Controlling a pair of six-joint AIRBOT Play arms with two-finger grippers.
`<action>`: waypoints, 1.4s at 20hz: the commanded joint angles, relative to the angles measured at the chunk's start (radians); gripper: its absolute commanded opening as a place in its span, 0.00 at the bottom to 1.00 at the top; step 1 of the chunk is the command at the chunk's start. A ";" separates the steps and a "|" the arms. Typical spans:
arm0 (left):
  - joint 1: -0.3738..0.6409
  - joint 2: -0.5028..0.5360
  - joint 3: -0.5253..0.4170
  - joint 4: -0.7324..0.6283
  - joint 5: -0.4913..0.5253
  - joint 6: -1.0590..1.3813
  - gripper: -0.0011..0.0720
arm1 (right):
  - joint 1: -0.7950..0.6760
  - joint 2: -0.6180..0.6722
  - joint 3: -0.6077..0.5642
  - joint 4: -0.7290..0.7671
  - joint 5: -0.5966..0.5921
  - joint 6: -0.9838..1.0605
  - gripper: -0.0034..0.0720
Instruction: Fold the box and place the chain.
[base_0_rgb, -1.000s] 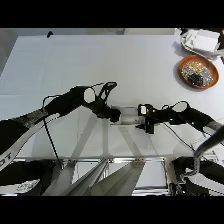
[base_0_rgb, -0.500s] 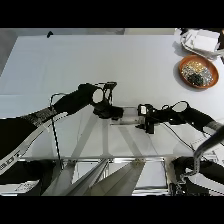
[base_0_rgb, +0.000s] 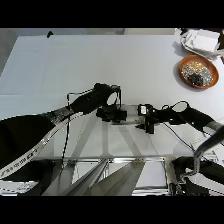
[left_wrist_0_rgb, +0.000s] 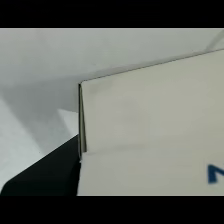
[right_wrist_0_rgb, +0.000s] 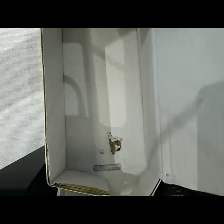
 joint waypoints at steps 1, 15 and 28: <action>-0.018 -0.020 0.008 0.007 -0.013 -0.079 0.43 | 0.000 0.001 0.000 0.000 0.000 0.000 0.44; -0.031 -0.042 0.008 -0.005 0.011 -0.164 0.25 | 0.000 0.001 0.000 0.000 0.000 0.000 0.44; -0.016 -0.035 0.008 -0.029 0.000 -0.159 0.09 | 0.000 0.001 0.000 0.000 0.000 0.000 0.44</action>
